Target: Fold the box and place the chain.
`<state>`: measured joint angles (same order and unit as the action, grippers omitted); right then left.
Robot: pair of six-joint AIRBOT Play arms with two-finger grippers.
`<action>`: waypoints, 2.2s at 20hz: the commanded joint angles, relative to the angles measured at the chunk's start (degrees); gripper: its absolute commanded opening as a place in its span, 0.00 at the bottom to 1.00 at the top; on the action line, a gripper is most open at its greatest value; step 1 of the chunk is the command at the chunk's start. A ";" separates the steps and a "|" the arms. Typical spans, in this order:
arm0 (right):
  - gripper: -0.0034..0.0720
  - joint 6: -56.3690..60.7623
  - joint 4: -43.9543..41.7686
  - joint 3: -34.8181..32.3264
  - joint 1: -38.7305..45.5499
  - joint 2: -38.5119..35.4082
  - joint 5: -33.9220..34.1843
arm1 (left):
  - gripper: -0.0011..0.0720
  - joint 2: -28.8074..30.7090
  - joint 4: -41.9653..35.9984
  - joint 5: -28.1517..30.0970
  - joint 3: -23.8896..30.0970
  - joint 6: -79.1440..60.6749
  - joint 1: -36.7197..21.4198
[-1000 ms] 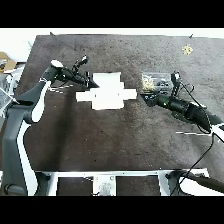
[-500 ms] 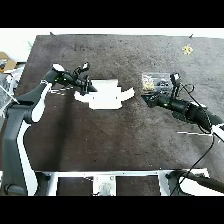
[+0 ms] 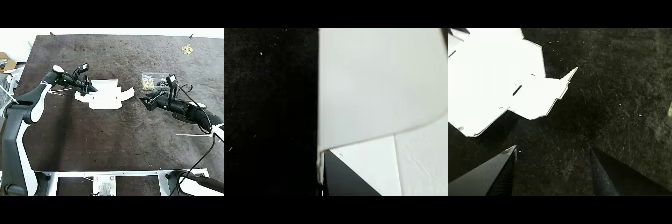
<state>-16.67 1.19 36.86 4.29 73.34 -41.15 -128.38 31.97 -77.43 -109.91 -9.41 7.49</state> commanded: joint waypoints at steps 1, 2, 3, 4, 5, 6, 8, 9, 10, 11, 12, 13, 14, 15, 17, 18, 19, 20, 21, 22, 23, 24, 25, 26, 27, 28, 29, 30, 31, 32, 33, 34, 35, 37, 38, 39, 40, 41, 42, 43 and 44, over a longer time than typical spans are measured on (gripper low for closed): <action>0.73 -6.56 4.20 1.55 -2.29 0.02 -0.04 | 0.03 -0.02 0.57 0.09 0.09 -0.09 0.02; 0.73 -6.51 7.41 3.02 -3.93 0.02 -0.02 | 0.03 -0.02 0.52 0.09 0.09 -0.09 0.02; 0.73 -6.49 10.54 4.79 -5.95 0.02 0.00 | 0.03 -0.02 0.52 0.09 0.09 -0.09 0.02; 0.73 -6.49 13.18 6.49 -7.96 0.11 0.39 | 0.03 -0.04 0.50 0.09 0.09 -0.09 0.02; 0.73 -6.47 15.98 8.35 -9.79 0.83 0.44 | 0.03 -0.02 0.50 0.09 0.09 -0.09 0.02; 0.73 -6.25 19.28 10.43 -11.56 2.21 0.42 | 0.03 -0.04 0.50 0.13 0.09 -0.09 0.02; 0.91 -6.25 25.79 14.82 -15.10 6.69 0.22 | 0.03 -0.02 0.48 0.09 0.09 -0.09 0.02; 0.91 -6.27 27.93 16.59 -16.57 8.90 -0.22 | 0.03 -0.02 0.35 0.07 0.09 -0.09 0.02; 0.91 -6.27 29.20 18.03 -17.88 10.91 -0.24 | 0.03 -0.02 0.04 0.13 0.09 -0.09 0.02; 0.91 -6.29 29.90 19.12 -18.88 12.66 -0.22 | 0.03 -0.02 0.04 0.13 0.07 -0.09 0.02; 0.91 -6.29 30.95 20.41 -19.78 14.60 -0.24 | 0.03 -0.02 0.02 0.11 0.09 -0.09 0.02; 0.91 -6.34 31.32 21.59 -20.55 16.35 -0.24 | 0.03 -0.02 -0.09 0.09 0.09 -0.09 0.02; 0.91 -6.49 31.98 22.75 -21.24 17.92 -0.31 | 0.03 -0.02 -0.28 0.11 0.09 -0.09 0.02; 0.91 -6.47 32.72 24.00 -21.94 19.50 -0.63 | 0.03 -0.02 -0.31 0.11 0.09 -0.09 0.02; 0.91 -6.40 33.57 25.55 -23.30 21.59 -0.63 | 0.03 -0.02 -0.31 0.11 0.09 -0.09 0.02; 0.91 -6.40 33.59 25.64 -23.82 22.05 -0.33 | 0.03 -0.02 -0.31 0.11 0.07 -0.09 0.02; 0.91 -6.14 33.99 25.62 -24.15 22.47 0.00 | 0.03 -0.02 -0.31 0.11 0.09 -0.09 0.02; 0.91 -6.10 34.49 25.66 -24.26 23.04 0.22 | 0.03 -0.02 -0.31 0.11 0.09 -0.09 0.02; 0.91 -5.31 35.71 25.79 -24.55 23.08 1.64 | 0.03 -0.02 -0.31 0.11 0.09 -0.09 0.02; 0.91 -5.14 35.60 25.77 -24.57 23.12 3.50 | 0.03 -0.02 -0.31 0.11 0.09 -0.09 0.02; 0.91 -5.16 35.50 25.81 -24.52 23.12 5.62 | 0.03 -0.02 -0.31 0.11 0.09 -0.09 0.02; 0.91 -5.16 35.50 25.88 -24.44 23.12 7.61 | 0.03 -0.02 -0.31 0.11 0.09 -0.09 0.02; 0.91 -5.14 35.45 26.23 -24.24 23.12 8.50 | 0.03 -0.02 -0.31 0.11 0.09 -0.09 0.02; 0.91 -4.26 35.41 26.99 -23.82 23.10 7.85 | 0.03 -0.02 -0.33 0.11 0.07 -0.09 0.02; 0.91 -2.19 35.45 28.00 -23.23 23.10 6.56 | 0.03 -0.02 -0.33 0.11 0.09 -0.09 0.02; 0.91 -1.03 35.45 28.92 -22.51 23.10 4.52 | 0.03 -0.02 -0.31 0.11 0.07 -0.09 0.02; 0.91 -1.07 35.47 29.46 -21.92 23.10 2.69 | 0.03 -0.02 -0.31 0.11 0.07 -0.09 0.02; 0.91 -1.05 35.47 30.10 -21.44 23.10 1.05 | 0.03 -0.02 -0.31 0.13 0.07 -0.09 0.02; 0.91 -1.05 35.45 30.73 -21.00 23.10 0.24 | 0.03 -0.02 -0.31 0.13 0.07 -0.09 0.02; 0.91 -1.05 35.43 31.61 -20.74 23.10 -0.20 | 0.03 -0.02 -0.33 0.11 0.09 -0.09 0.02; 0.91 -1.03 35.45 32.44 -20.65 23.10 -0.22 | 0.03 -0.02 -0.31 0.09 0.09 -0.09 0.02; 0.91 -1.03 35.45 33.20 -20.48 23.10 -0.24 | 0.03 -0.02 -0.31 0.11 0.09 -0.09 0.02; 0.91 -1.01 35.45 33.81 -20.31 23.12 -0.33 | 0.03 -0.02 -0.31 0.11 0.09 -0.09 0.02; 0.91 0.02 35.45 34.71 -19.39 23.12 -0.42 | 0.03 -0.02 -0.31 0.11 0.07 -0.09 0.02; 0.91 0.00 35.43 34.99 -18.69 23.12 -0.46 | 0.03 -0.02 -0.31 0.11 0.07 -0.09 0.02; 0.91 -0.07 34.88 35.32 -18.10 23.28 -0.52 | 0.03 -0.02 -0.33 0.11 0.07 -0.09 0.02; 0.91 -0.04 34.29 36.15 -17.66 23.82 -1.29 | 0.03 -0.02 -0.31 0.11 0.09 -0.09 0.02; 0.91 -0.02 34.16 37.59 -17.25 24.94 -2.71 | 0.03 -0.02 -0.31 0.11 0.09 -0.09 0.02; 0.91 -0.02 34.14 39.10 -16.90 26.08 -3.85 | 0.03 -0.02 -0.31 0.11 0.09 -0.09 0.02; 0.91 -0.02 34.16 40.61 -16.65 27.26 -4.96 | 0.03 -0.02 -0.33 0.11 0.09 -0.09 0.02; 0.91 0.00 34.01 42.25 -16.22 28.37 -6.93 | 0.03 -0.02 -0.31 0.11 0.07 -0.09 0.02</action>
<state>-16.86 35.73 75.66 -12.99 99.39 -44.38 -128.40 31.64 -77.30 -109.78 -9.47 7.49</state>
